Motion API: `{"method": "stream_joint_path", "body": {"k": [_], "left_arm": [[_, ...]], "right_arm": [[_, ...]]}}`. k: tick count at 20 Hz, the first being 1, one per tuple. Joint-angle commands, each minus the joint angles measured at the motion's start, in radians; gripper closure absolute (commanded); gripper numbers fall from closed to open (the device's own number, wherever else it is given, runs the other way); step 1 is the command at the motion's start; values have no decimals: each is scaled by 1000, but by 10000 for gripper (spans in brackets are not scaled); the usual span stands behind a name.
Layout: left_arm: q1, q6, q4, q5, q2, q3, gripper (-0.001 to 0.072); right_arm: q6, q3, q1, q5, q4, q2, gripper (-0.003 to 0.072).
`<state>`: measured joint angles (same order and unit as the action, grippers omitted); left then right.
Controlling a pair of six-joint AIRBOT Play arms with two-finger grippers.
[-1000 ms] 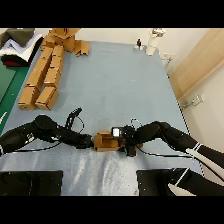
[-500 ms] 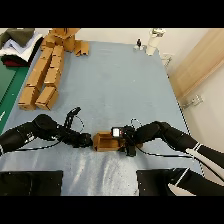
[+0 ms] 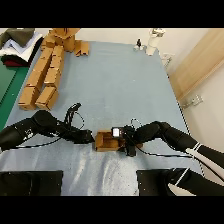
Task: Fold the box.
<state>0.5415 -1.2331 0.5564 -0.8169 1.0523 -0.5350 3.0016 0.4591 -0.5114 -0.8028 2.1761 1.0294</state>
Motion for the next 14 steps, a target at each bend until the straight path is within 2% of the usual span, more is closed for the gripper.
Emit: {"method": "stream_joint_path", "body": {"k": [1, 10, 11, 12, 14], "left_arm": [[0, -18, 3, -21, -1, -11, 456], [1, -17, -28, -58, -1, -33, 450], [2, -18, -35, -58, -1, -33, 255], [4, -17, -41, -56, -1, -33, 224], [19, -18, -40, -45, -1, -33, 224]], "right_arm": [[0, 1, 0, 0, 0, 0, 269], [0, 1, 0, 0, 0, 0, 269], [0, 1, 0, 0, 0, 0, 269], [0, 1, 0, 0, 0, 0, 269], [0, 1, 0, 0, 0, 0, 269]]}}
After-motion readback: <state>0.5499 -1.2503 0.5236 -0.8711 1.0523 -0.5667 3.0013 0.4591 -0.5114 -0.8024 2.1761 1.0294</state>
